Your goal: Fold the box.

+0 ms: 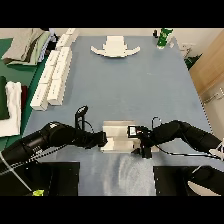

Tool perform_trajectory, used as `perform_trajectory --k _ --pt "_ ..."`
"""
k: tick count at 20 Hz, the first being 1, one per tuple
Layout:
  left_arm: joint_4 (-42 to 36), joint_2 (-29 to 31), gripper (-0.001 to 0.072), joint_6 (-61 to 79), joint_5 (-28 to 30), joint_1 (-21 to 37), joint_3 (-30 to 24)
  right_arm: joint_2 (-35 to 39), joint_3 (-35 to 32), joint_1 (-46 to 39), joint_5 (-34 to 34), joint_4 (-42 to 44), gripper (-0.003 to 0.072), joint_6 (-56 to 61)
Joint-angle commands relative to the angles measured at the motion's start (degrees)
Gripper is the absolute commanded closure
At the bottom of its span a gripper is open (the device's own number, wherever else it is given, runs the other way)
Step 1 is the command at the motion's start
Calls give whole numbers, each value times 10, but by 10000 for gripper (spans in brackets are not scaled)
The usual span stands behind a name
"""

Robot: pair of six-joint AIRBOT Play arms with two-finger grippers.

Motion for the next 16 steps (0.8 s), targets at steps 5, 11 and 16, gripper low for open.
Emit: perform_trajectory --k 5,11,16 --pt "144 -146 303 -147 -87 -104 120 0 0 0 0 0 181 0" --pt "207 -214 303 -219 -154 -138 193 0 0 0 0 0 182 0" --pt "217 -247 303 -253 -170 -138 207 0 0 0 0 0 181 0"
